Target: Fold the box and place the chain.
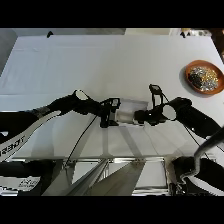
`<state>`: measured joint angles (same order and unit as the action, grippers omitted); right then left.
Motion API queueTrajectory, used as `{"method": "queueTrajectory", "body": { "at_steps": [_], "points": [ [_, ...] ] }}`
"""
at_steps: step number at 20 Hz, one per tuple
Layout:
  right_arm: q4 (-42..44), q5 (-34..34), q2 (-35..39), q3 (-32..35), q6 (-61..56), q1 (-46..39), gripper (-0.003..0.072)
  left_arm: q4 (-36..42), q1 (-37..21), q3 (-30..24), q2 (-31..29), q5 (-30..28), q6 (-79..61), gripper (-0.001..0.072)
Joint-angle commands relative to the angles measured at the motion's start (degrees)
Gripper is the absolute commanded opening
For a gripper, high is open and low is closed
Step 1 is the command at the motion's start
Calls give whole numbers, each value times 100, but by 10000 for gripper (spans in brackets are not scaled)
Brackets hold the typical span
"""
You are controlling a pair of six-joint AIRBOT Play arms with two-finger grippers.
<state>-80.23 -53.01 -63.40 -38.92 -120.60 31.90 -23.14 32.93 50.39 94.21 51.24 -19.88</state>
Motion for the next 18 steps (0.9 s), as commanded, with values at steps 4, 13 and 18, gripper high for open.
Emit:
{"method": "queueTrajectory", "body": {
  "at_steps": [4,13,18],
  "points": [
    [-688,-809,-553,-450,-708,435,382,0,2,4,-2,-2,-2,211],
    [-702,-763,-1106,-1003,-1005,898,364,0,2,4,-2,-2,-2,211],
    [-933,-1023,-1126,-1003,-1161,920,350,-2,2,4,-2,-2,-2,211]
  ]
}}
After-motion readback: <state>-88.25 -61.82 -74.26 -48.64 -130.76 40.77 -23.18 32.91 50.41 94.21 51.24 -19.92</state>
